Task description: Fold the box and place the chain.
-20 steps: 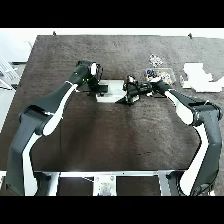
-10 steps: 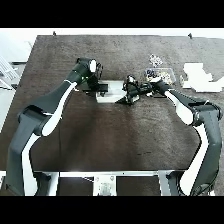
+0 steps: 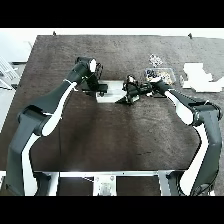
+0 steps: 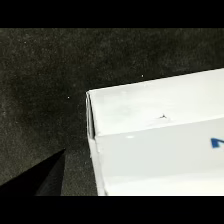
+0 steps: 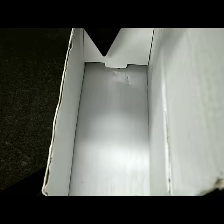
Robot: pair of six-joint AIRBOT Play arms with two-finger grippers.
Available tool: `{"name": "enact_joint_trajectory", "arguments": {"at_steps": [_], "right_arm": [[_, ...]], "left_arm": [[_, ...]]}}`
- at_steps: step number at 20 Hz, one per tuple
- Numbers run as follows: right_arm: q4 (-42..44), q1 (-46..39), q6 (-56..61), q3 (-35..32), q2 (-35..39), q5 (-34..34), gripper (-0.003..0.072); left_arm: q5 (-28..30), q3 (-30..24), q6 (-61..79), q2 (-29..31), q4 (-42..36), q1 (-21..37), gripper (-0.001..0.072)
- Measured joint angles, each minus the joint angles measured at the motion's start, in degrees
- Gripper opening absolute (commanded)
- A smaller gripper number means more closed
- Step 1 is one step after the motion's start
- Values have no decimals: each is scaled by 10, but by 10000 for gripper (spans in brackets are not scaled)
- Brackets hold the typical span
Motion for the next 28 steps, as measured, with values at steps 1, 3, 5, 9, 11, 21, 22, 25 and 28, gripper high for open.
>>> {"name": "enact_joint_trajectory", "arguments": {"at_steps": [1, 3, 5, 9, 11, 21, 22, 25, 28], "right_arm": [[0, 0, 0, 0, 0, 0, 581], [1, 0, 1, 0, 0, 0, 581], [1, 0, 1, 0, 0, -1, 581], [1, 0, 1, 0, 0, -1, 581], [1, 0, 1, 0, 0, 0, 581], [-2, 0, -1, 0, 0, -1, 581], [-2, 0, -1, 0, 0, -1, 581], [-1, 0, -1, 0, 0, 0, 581], [-1, 0, -1, 0, 0, 0, 581]], "left_arm": [[1, 0, 1, 0, 1, 0, 144], [8, 0, 2, 0, 9, 0, 129], [16, 0, 2, -1, 15, 0, 129], [21, -3, -3, -6, 20, 0, 130], [23, -3, -5, -7, 20, 0, 97], [42, -5, -2, -15, 24, -7, 389], [32, -5, -3, -15, 22, -8, 340], [26, -4, -4, -7, 20, -8, 340], [16, -1, -6, 0, 19, -7, 341]]}}
